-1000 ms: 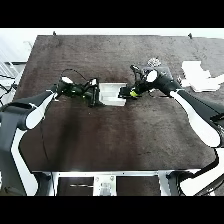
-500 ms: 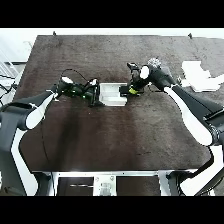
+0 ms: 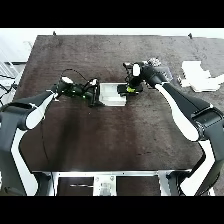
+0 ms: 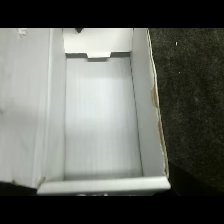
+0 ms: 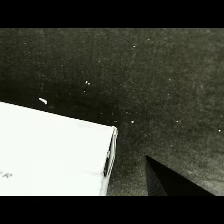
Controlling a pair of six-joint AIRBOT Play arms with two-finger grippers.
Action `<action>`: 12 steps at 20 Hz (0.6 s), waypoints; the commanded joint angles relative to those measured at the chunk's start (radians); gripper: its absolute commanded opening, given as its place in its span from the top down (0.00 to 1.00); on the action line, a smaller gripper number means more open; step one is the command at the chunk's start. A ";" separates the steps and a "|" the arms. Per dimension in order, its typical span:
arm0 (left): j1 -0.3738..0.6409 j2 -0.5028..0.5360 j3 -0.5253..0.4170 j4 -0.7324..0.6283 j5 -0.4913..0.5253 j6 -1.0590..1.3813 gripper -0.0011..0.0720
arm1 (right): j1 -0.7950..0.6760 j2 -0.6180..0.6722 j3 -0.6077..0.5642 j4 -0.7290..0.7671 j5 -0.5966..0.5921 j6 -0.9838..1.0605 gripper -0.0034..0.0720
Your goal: Fold the box and place the chain.
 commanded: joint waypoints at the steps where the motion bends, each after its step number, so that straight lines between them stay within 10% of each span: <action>1: 0.000 -0.001 0.000 0.000 0.000 0.000 0.31 | 0.026 -0.011 0.019 -0.051 0.025 0.071 0.30; 12: 0.000 -0.001 0.000 0.000 0.000 0.000 0.31 | 0.045 -0.032 0.018 -0.132 0.018 0.217 0.44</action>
